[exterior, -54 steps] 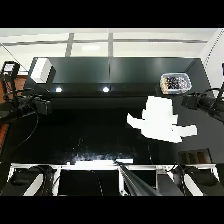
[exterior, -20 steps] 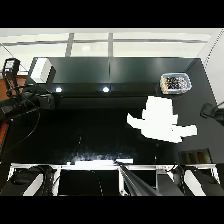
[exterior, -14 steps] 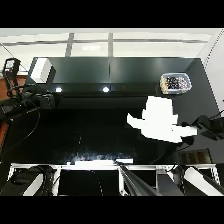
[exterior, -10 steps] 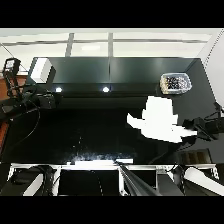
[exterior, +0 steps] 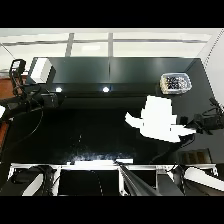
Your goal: Fold the box and place the chain.
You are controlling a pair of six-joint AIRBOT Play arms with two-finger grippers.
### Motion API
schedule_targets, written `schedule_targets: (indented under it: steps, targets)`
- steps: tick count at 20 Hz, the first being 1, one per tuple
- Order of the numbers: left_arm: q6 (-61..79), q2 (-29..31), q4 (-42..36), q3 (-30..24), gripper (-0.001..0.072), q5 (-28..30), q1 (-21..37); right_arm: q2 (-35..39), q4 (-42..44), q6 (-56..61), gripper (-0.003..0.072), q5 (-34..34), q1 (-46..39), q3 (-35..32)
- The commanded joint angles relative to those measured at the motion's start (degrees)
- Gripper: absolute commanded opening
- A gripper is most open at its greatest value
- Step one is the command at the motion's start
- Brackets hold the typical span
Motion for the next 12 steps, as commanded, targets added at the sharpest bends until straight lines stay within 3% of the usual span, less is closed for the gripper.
schedule_targets:
  steps: [1, 2, 7, 12]
  targets:
    - [0.02, -0.42, -0.70, 0.00, 0.0687, 0.96, -0.04, -0.11, 3.54, -2.56, 0.0063, 4.66, 0.07, 0.52]
    - [0.00, -0.42, -1.42, 0.00, 0.0687, 1.09, -0.04, -0.02, 4.68, -3.04, 0.0031, 5.66, 0.61, 0.52]
    - [0.00, -0.79, -8.13, 0.00, 0.0687, -0.52, -0.04, 1.18, 9.51, -3.08, 0.0028, 6.49, 11.10, 0.48]
    - [0.00, -3.98, -11.32, -0.02, 0.0687, -9.09, -0.09, 3.61, 17.68, -2.78, 0.0028, 1.09, 25.77, 0.48]
